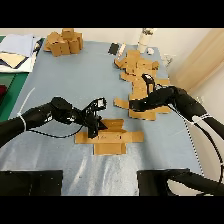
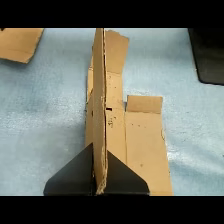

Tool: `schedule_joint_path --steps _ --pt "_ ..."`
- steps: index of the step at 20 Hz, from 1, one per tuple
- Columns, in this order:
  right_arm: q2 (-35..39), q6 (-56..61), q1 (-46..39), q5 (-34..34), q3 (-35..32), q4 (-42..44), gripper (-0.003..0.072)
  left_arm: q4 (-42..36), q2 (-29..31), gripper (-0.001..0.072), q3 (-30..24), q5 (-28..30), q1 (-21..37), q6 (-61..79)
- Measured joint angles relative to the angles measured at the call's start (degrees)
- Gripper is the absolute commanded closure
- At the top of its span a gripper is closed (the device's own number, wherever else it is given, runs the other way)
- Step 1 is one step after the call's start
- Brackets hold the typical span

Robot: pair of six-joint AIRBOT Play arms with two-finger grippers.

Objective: Fold the box.

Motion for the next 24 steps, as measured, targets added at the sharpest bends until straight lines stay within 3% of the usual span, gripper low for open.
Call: schedule_joint_path --steps 16,20,24 --pt "-0.7 0.0 1.0 0.3 0.0 -0.2 0.0684 -1.8 -2.2 0.0696 0.0 3.0 0.2 3.1" --pt "3.1 2.2 2.8 -6.3 0.0 -4.7 0.0684 -1.7 -2.2 0.0696 0.0 2.8 0.2 3.0" --pt "11.2 11.0 12.1 -15.7 -0.7 -16.0 0.0684 -1.7 -2.2 0.0696 0.0 2.8 0.2 2.8"
